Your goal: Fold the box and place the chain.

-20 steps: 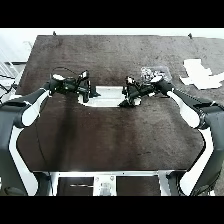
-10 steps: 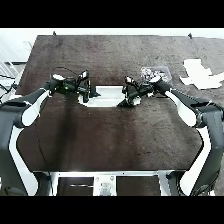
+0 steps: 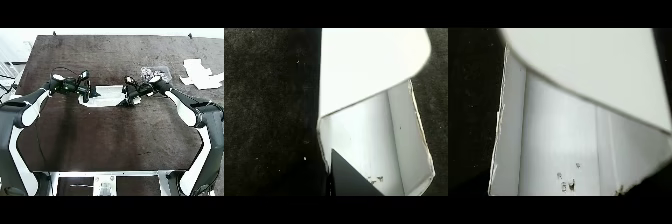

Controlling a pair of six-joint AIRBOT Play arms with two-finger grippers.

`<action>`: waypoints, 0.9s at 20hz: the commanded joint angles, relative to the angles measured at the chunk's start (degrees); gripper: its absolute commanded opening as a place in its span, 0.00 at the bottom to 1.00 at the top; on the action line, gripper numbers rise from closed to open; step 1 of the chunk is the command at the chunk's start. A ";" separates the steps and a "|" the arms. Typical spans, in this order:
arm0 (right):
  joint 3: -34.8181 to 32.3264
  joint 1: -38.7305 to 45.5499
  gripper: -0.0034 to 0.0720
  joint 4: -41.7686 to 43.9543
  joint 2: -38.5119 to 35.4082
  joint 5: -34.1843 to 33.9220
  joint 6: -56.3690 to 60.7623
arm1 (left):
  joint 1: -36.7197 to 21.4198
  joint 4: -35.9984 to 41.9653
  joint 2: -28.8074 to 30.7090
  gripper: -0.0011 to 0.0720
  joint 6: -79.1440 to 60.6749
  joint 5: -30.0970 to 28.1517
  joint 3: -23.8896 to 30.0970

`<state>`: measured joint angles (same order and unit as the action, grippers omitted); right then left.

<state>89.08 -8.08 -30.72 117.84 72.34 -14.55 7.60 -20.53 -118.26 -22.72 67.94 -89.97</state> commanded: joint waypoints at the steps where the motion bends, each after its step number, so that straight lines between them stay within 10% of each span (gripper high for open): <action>1: 0.61 -0.04 0.88 -0.44 0.44 0.20 1.55 | -0.04 -0.02 -0.02 0.04 0.00 0.00 -0.02; 18: 0.94 -0.07 0.82 -1.11 0.57 0.79 1.64 | -0.02 -0.02 -0.02 0.04 0.00 0.00 -0.02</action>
<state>89.93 -8.10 -31.77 118.37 73.06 -12.53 7.62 -20.53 -118.26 -22.70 67.94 -89.97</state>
